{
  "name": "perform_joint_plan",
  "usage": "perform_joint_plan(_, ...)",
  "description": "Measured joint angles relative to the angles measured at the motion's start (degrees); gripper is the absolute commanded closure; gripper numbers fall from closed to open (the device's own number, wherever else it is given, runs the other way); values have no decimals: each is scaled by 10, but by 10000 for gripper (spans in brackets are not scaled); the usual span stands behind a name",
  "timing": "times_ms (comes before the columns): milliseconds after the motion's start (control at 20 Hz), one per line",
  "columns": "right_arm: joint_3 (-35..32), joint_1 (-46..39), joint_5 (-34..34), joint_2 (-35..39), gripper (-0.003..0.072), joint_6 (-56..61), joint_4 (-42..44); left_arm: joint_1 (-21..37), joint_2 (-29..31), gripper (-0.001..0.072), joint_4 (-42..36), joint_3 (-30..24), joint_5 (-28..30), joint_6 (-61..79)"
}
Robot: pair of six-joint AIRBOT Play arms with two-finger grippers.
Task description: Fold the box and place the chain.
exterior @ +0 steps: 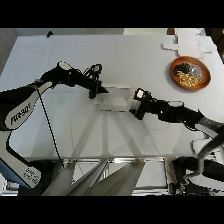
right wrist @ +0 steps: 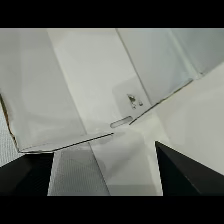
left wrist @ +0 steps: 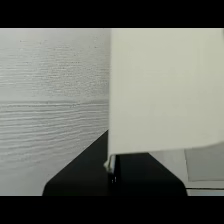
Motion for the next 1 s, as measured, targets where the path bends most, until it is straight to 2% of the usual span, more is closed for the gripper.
perform_joint_plan(550,12,0,17,0,-33,10,35,0,0,698,0,0,0,0)
perform_joint_plan(1000,49,0,-14,-7,-33,17,10,0,0,698,0,0,1,0)
